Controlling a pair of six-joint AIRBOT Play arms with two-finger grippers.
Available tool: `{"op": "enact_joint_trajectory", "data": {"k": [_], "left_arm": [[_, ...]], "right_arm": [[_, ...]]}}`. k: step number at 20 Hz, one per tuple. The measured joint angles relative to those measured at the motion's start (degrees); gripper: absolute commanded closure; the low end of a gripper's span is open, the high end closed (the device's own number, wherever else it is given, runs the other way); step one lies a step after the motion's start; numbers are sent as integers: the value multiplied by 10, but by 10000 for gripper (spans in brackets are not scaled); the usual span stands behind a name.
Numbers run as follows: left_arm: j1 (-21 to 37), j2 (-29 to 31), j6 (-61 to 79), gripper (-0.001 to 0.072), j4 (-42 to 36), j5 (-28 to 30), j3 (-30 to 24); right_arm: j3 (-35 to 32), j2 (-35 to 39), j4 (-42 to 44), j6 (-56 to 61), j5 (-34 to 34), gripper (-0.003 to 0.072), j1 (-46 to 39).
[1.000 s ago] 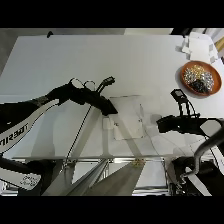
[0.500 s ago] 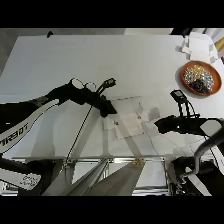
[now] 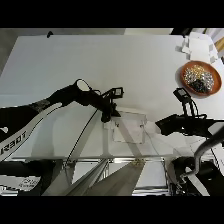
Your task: Fold the box and place the chain.
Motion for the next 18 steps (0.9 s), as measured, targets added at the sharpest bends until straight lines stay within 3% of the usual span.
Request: {"op": "enact_joint_trajectory", "data": {"k": [7, 18], "left_arm": [[-19, -3, 6, 707, 11, 52, 1], [-20, -15, -27, 702, 10, 65, 1]], "right_arm": [[3, 46, -12, -29, 21, 410, 0], [3, 51, -15, -35, 24, 410, 0]]}}
